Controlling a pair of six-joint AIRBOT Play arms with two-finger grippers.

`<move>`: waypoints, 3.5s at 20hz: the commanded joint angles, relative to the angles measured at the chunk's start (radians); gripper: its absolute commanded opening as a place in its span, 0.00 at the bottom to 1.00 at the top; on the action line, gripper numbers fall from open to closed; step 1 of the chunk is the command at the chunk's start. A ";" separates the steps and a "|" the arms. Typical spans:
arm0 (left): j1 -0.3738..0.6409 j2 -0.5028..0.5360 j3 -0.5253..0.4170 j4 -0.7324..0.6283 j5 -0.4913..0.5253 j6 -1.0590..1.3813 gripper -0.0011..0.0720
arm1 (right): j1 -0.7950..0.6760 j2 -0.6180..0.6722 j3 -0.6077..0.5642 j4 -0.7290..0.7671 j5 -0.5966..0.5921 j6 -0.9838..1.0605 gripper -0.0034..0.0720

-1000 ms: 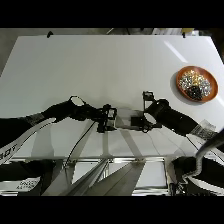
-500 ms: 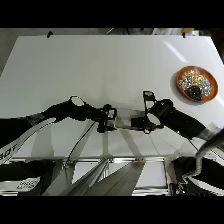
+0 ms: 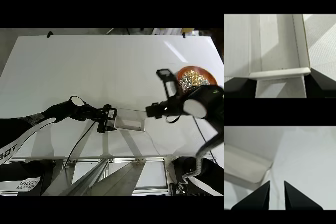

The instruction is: Fold the box and place the chain.

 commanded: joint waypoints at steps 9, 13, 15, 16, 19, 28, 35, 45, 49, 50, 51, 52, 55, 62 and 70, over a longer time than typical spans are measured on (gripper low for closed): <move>0.001 0.001 0.001 0.000 0.000 0.000 0.25 | -0.864 -0.282 0.167 -0.053 -0.160 -0.496 0.28; 0.001 0.001 0.001 0.000 0.000 0.000 0.25 | -0.931 -0.376 0.167 -0.041 -0.292 -0.623 0.28; 0.001 0.001 0.001 0.000 0.000 0.000 0.25 | -0.931 -0.419 0.167 -0.034 -0.356 -0.623 0.28; 0.001 0.001 0.001 0.000 0.000 0.000 0.25 | -0.931 -0.442 0.167 -0.023 -0.372 -0.623 0.28; 0.001 0.001 0.001 0.000 0.000 0.000 0.25 | -0.931 -0.505 0.167 0.017 -0.396 -0.652 0.28; 0.001 0.001 0.001 0.000 0.000 0.000 0.25 | -0.931 -0.573 0.167 0.071 -0.397 -0.673 0.28; 0.001 0.001 0.001 0.000 0.000 0.000 0.25 | -0.931 -0.605 0.167 0.069 -0.379 -0.672 0.24; 0.001 0.001 0.001 0.000 0.000 0.000 0.25 | -0.931 -0.330 0.169 0.080 -0.306 -0.670 0.06; 0.001 0.001 0.001 0.000 0.000 0.000 0.25 | -0.930 -0.128 0.169 0.229 -0.153 -0.672 0.06; 0.001 0.001 0.001 0.000 0.000 0.000 0.25 | -0.925 -0.069 0.169 0.268 -0.130 -0.672 0.06; 0.001 0.001 0.001 0.000 0.000 0.000 0.25 | -0.909 -0.003 0.169 0.300 -0.118 -0.672 0.06; 0.001 0.001 0.001 0.000 0.000 0.000 0.25 | -0.890 0.057 0.169 0.320 -0.107 -0.671 0.06; 0.001 0.001 0.001 0.000 0.000 0.000 0.25 | -0.818 0.216 0.169 0.396 -0.019 -0.666 0.06; 0.001 0.001 0.001 0.000 0.000 0.000 0.25 | -0.674 0.409 0.169 0.570 0.146 -0.636 0.06; 0.001 0.001 0.001 0.000 0.000 0.000 0.25 | -0.483 0.447 0.165 0.722 0.175 -0.609 0.06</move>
